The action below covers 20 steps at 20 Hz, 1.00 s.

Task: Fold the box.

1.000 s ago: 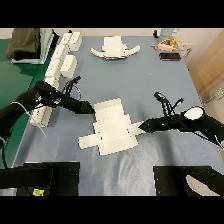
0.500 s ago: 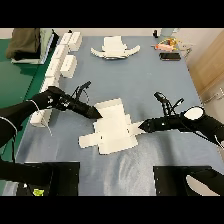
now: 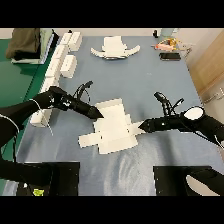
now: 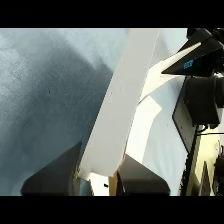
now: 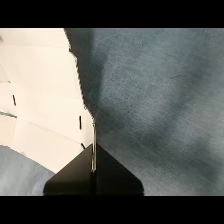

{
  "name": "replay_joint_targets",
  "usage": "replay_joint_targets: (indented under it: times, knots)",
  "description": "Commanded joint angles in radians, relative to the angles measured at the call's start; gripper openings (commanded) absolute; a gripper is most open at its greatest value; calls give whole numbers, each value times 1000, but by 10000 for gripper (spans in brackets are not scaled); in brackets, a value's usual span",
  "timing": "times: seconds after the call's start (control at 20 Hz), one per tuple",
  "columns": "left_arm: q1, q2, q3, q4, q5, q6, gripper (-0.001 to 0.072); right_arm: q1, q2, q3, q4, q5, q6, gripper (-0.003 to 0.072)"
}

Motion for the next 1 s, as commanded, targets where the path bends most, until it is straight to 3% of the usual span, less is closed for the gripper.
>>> replay_joint_targets:
  times: [0.0, 0.4, 0.5, 0.65, 0.75, 0.8, 0.95]
  knots:
    - [-1, -1, 27, -11, 2, 5, 245, 0, 1, 0, -8, 2, 0, 3]
    - [-50, -46, 32, -2, -31, 5, 243, 0, 1, 0, -16, -5, 0, 3]
    - [-48, -48, 33, -1, -32, 10, 16, 0, 1, 0, -16, -5, 0, 11]
    - [-36, -48, 41, -2, -31, 9, 15, 0, 1, 0, -23, -6, 0, 66]
    - [-37, -48, 42, -3, -31, 2, 16, 0, 1, 0, -38, -18, 0, 260]
    - [-38, -48, 42, -3, -40, 2, 15, 0, 1, 0, -47, -31, 1, 304]
    - [-37, -46, 66, -2, -38, 23, 14, -3, 5, 29, -168, -90, 125, 303]
